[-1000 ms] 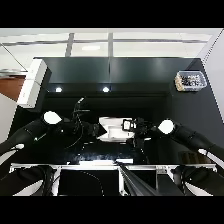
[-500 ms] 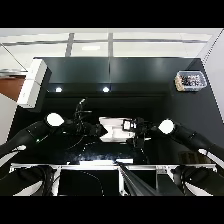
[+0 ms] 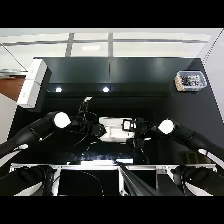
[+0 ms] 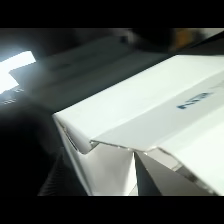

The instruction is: Fold the box and place the chain.

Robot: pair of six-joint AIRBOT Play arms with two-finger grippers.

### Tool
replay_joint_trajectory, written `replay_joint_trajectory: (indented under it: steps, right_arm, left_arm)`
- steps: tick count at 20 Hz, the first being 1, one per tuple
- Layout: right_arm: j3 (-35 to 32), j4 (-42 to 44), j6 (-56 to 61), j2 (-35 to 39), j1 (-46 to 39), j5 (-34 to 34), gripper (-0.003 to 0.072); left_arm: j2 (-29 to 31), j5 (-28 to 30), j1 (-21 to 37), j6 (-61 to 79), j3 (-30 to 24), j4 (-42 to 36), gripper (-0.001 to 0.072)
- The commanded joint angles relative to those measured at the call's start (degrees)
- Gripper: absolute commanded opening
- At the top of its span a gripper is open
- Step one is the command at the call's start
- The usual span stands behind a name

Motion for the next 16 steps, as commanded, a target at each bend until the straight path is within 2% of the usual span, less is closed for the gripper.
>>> replay_joint_trajectory:
  steps: [1, 5, 7, 8, 9, 16]
  right_arm:
    - [0.0, 0.0, 0.0, 0.0, 0.0, 0.0, 0.0319]
    - [0.0, 0.0, 0.0, 0.0, 0.0, 0.0, 0.0319]
    - [0.0, 0.0, 0.0, 0.0, 0.0, 0.1, 0.0320]
    - [0.0, 0.0, 0.0, 0.0, 0.0, 0.1, 0.0320]
    - [0.0, 0.0, 0.0, 0.0, 0.0, 0.1, 0.0320]
    - [0.0, 0.0, 0.0, 0.0, 0.0, 0.0, 0.0320]
  left_arm:
    - [-0.8, 0.2, -4.2, -13.2, 2.3, 14.0, 0.0491]
    - [-1.6, -0.5, -7.5, -24.9, 4.7, 23.0, 0.0481]
    - [-3.4, -3.3, -8.4, -27.8, 6.5, 24.2, 0.0457]
    - [-4.7, -4.7, -8.7, -28.3, 7.5, 24.1, 0.0383]
    - [-6.0, -5.9, -9.1, -28.3, 8.4, 24.2, 0.0367]
    - [-9.9, -11.8, -9.5, -34.5, 12.5, 28.0, 0.0321]
